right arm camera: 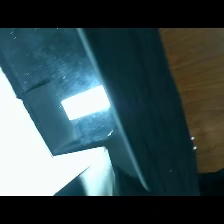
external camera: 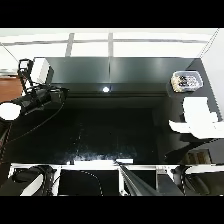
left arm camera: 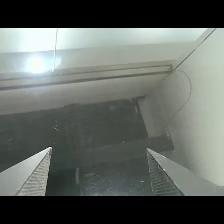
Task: Fold the box and place the chain.
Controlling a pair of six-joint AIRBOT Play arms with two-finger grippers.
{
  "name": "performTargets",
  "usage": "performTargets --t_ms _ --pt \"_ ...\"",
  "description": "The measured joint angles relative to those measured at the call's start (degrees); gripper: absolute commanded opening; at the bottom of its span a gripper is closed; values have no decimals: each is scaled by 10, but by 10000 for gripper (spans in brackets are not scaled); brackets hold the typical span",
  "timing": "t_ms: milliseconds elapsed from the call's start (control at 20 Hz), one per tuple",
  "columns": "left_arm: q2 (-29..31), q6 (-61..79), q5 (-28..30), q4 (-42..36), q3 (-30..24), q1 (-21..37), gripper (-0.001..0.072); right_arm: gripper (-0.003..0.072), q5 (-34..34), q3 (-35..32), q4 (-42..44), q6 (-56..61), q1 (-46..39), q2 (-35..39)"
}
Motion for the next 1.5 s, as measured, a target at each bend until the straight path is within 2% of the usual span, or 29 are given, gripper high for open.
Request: performTargets --t_ms 200,350,500,650,900,1200,1350,1500 --pt "0 0 0 -2 0 0 704 11 42 3 17 9 0 2" --pt "0 -1 -11 -11 0 0 704 11 66 -9 84 14 13 19" --pt "0 -1 -37 -15 0 0 704 11 69 -50 145 14 50 53" --pt "0 -1 -64 -17 0 0 704 12 51 -123 197 13 108 105" --pt "0 -1 -113 -19 0 -6 704 11 -60 -314 309 -8 249 255" --pt "-8 -1 -141 -21 0 -59 704 12 -274 -561 456 -73 478 483" --pt "-38 -4 -145 -54 0 -93 704 11 -373 -637 501 -103 582 544" --pt "-92 6 -146 -146 0 -100 705 12 -434 -669 522 -115 657 568"
